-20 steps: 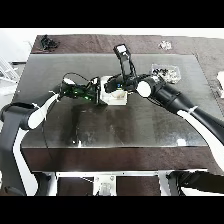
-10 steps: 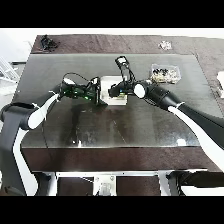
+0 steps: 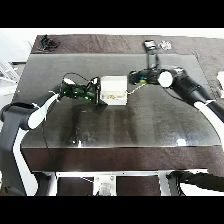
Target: Fold the box and place the chain.
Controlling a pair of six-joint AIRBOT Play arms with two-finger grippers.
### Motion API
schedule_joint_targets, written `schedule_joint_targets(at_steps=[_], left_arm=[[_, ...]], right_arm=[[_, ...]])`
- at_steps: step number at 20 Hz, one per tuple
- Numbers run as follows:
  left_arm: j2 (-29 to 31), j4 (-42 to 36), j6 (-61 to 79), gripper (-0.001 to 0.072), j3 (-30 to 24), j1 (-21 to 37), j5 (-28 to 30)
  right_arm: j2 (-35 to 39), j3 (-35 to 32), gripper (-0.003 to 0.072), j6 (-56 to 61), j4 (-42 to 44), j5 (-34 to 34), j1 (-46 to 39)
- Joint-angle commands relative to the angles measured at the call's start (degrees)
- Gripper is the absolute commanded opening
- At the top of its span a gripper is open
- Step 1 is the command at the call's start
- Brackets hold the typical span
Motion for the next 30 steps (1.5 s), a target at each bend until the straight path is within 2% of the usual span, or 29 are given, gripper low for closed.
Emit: schedule_joint_targets(at_steps=[1,2,3,8,14,18,22,23,26,27,28,30], left_arm=[[0.0,0.0,0.0,0.0353,0.0,0.0,0.2],[0.0,0.0,0.0,0.0353,0.0,0.0,0.1],[0.0,0.0,0.0,0.0353,0.0,0.0,0.1],[0.0,0.0,0.0,0.0353,0.0,0.0,0.1],[0.0,0.0,0.0,0.0353,0.0,0.0,0.1],[0.0,0.0,0.0,0.0353,0.0,0.0,0.1],[0.0,0.0,0.0,0.0353,0.0,0.0,0.1],[0.0,0.0,0.0,0.0352,0.0,0.0,0.1],[0.0,0.0,0.0,0.0353,0.0,0.0,0.1],[0.0,0.0,0.0,0.0353,0.0,0.0,0.1],[0.0,0.0,0.0,0.0353,0.0,0.0,0.1],[0.0,0.0,0.0,0.0353,0.0,0.0,0.1]], right_arm=[[-0.2,-3.0,0.0496,4.7,-0.4,-4.4,-9.4],[-1.5,-3.9,0.0506,6.5,-0.3,-6.4,-12.0],[-3.3,-4.2,0.0554,7.7,0.2,-7.4,-14.0],[-13.6,-2.9,0.0564,7.5,8.3,-16.5,-17.8],[-23.8,6.3,0.0566,6.1,15.1,-17.2,-16.5],[-26.6,9.4,0.0566,4.2,17.7,-17.3,-13.9],[-27.0,9.6,0.0558,4.1,18.0,-18.5,-13.6],[-27.0,9.6,0.0516,4.1,18.1,-18.5,-13.6],[-26.8,9.6,0.0139,4.0,17.5,-18.5,-13.3],[-26.8,9.6,0.0108,4.1,17.4,-18.4,-13.3],[-26.7,9.6,0.0033,4.1,17.0,-18.3,-13.3],[-26.6,9.5,0.0011,4.1,17.0,-17.9,-13.3]])
